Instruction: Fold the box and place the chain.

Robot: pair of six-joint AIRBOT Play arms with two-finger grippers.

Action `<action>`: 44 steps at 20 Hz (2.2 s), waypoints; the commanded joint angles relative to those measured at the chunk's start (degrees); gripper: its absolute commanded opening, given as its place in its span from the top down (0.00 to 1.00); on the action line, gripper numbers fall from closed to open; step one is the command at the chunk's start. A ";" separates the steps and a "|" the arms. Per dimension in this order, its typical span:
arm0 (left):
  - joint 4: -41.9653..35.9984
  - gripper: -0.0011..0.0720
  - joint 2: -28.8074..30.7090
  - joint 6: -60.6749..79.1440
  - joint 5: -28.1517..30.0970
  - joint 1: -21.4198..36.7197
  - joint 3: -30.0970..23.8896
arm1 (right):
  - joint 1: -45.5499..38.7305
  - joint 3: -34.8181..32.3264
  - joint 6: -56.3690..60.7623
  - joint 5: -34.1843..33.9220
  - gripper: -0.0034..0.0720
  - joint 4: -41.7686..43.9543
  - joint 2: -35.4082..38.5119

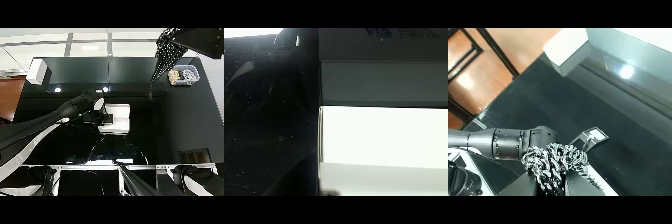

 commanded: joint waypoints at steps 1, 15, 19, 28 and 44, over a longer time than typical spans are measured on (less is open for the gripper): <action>0.00 0.95 0.00 0.02 0.02 0.00 -0.02 | 0.63 -0.02 0.31 -0.63 0.94 -0.22 -0.26; 0.00 0.95 0.00 0.00 0.02 0.00 -0.02 | 1.81 -0.22 0.35 -4.26 0.94 -0.11 -3.15; 0.02 0.95 0.00 0.02 0.02 0.00 -0.02 | 2.32 -4.81 1.16 -5.07 0.94 -3.91 -3.61; 0.02 0.95 0.00 0.02 0.04 0.00 -0.02 | 2.32 -9.25 1.14 -2.08 0.94 -4.13 -3.63; 0.02 0.95 0.00 0.02 0.07 0.00 -0.02 | 4.70 -27.21 -2.56 -5.27 0.94 6.86 -3.63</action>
